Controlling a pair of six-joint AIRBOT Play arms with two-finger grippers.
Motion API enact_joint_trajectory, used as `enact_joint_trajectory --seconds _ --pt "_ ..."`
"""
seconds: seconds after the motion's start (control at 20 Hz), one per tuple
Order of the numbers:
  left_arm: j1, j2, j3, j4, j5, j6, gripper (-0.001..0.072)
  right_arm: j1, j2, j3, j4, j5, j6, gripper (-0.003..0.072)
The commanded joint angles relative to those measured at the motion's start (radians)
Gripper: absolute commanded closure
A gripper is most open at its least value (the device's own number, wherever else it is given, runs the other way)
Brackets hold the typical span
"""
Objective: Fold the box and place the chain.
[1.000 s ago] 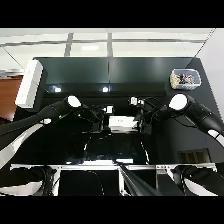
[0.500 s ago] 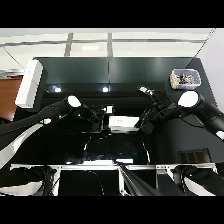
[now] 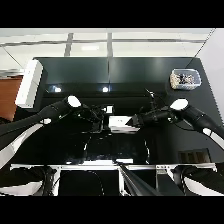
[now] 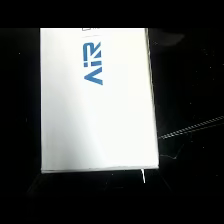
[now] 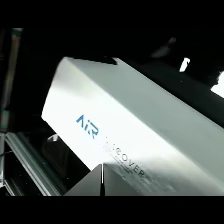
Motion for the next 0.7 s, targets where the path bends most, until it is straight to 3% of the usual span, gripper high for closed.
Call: enact_joint_trajectory --seconds 0.0,0.2,0.5,0.55,0.6,0.65 --pt "0.0 -0.001 0.001 0.0 0.0 -0.001 0.0304 0.002 -0.048 -0.005 -0.077 -0.034 0.058 0.0675" --pt "0.0 -0.001 0.001 0.0 -0.001 -0.001 0.0304 -0.003 -0.045 -0.002 -0.078 -0.017 0.058 0.0675" --pt "0.004 0.016 0.001 0.001 -0.006 -0.04 0.0301 -0.199 0.137 0.142 -0.149 0.322 0.047 0.0675" --pt "0.005 0.026 0.002 0.015 -0.004 -0.077 0.0187 -0.255 0.186 0.151 -0.181 0.348 0.067 0.0675" --pt "0.005 0.04 0.002 0.056 -0.003 -0.115 -0.0002 -0.313 0.236 0.151 -0.216 0.365 0.081 0.0675" --pt "0.005 0.062 0.004 0.124 -0.008 -0.162 -0.0005 -0.37 0.284 0.151 -0.261 0.385 0.096 0.0675"
